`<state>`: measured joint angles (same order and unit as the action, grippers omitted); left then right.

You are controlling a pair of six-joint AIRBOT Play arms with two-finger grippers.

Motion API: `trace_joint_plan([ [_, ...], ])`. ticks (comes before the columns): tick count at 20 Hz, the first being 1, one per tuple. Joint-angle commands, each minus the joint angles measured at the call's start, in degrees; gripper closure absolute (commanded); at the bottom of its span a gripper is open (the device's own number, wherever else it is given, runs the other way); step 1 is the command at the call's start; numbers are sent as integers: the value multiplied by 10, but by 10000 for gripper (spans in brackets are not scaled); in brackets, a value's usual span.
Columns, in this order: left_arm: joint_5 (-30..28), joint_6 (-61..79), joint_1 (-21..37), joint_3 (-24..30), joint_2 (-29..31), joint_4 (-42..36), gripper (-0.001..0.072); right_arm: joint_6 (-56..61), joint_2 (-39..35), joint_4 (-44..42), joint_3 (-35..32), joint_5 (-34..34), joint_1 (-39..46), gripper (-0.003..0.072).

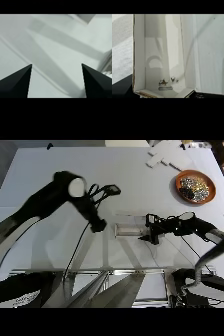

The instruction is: Fold the box and place the chain.

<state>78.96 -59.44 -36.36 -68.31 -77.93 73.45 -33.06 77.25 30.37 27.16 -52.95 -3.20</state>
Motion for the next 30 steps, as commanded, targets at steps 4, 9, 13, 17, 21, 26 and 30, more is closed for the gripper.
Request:
trace_joint_plan([
  [4, -102, 520, 78, 195, 44, -159, 8, 0, 0, 0, 0, 0, 0, 225],
  [9, -222, 645, 87, 196, -33, -351, 1, 0, 0, 0, 0, 0, 0, 224],
  [13, -262, 730, 72, 196, -78, -374, 0, 0, 0, 0, 0, 0, 0, 224],
  [17, -281, 762, 50, 196, -87, -383, 0, 0, 0, 0, 0, 0, 0, 224],
  [21, -293, 762, 30, 196, -93, -389, 0, 0, 0, 0, 0, 0, 0, 225],
  [26, -295, 762, 19, 196, -94, -416, 0, 0, 0, 0, 0, 0, 0, 224],
  [30, -300, 759, 17, 196, -95, -417, 0, 0, 0, 0, 0, 0, 0, 224],
])
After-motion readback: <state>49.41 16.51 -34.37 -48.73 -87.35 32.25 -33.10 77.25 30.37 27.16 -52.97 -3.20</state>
